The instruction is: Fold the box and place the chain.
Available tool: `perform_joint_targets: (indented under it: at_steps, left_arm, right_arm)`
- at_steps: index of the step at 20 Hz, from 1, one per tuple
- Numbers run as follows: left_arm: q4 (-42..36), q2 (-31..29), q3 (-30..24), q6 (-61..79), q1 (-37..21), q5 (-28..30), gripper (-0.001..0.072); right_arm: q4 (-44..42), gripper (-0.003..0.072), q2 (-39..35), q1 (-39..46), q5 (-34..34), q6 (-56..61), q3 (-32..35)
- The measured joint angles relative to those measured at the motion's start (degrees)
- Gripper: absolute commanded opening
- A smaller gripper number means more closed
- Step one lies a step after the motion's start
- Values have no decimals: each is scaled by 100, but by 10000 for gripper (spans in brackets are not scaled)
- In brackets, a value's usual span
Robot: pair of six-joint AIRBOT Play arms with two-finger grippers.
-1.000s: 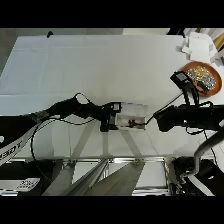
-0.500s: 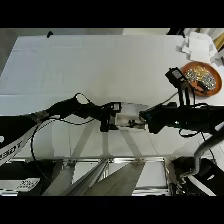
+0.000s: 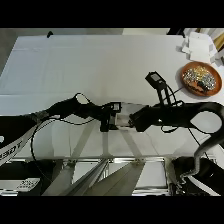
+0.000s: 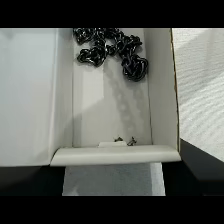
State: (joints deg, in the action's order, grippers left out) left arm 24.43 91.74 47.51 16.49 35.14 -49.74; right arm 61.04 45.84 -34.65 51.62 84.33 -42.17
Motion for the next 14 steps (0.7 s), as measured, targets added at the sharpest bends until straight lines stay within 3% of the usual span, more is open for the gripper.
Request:
perform_joint_targets:
  at_steps: [14]
  left_arm:
    - [0,0,0,0,0,0,390]
  right_arm:
    - [155,14,778,-306,-551,116,442]
